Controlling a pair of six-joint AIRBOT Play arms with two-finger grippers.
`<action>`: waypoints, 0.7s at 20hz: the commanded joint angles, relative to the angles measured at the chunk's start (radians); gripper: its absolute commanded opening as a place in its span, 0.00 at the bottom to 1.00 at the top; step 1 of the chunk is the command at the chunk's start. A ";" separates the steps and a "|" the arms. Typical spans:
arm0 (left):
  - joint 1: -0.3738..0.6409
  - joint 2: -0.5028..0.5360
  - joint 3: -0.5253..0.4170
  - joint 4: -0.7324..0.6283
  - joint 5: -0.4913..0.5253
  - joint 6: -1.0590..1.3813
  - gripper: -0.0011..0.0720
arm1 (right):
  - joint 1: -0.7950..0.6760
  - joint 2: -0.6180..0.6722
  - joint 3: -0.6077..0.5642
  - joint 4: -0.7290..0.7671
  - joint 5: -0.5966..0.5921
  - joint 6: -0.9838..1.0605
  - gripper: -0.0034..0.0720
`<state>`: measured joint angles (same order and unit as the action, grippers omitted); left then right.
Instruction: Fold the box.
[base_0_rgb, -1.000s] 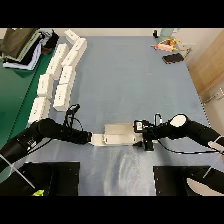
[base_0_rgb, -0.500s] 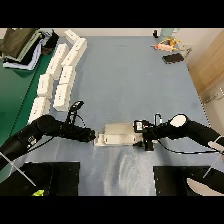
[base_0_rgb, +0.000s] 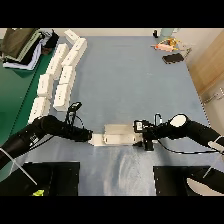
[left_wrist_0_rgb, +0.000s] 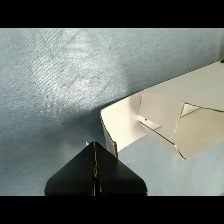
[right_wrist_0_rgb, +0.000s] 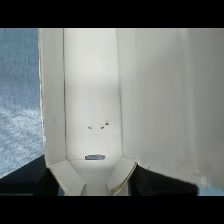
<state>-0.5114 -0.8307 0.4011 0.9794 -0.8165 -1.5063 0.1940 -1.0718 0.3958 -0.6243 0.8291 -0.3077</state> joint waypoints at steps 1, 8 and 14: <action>-0.040 -0.066 0.001 -0.017 0.012 -0.023 0.03 | 0.001 0.001 0.000 0.000 0.000 0.000 0.74; -0.119 -0.113 0.016 -0.090 0.064 0.010 0.03 | 0.001 0.001 0.000 0.000 0.000 0.000 0.74; -0.116 -0.113 0.108 -0.084 -0.014 0.032 0.03 | 0.001 0.001 0.000 0.000 0.000 0.000 0.74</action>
<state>-0.6266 -0.9421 0.4763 0.8925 -0.7933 -1.4841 0.1940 -1.0718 0.3958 -0.6243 0.8291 -0.3073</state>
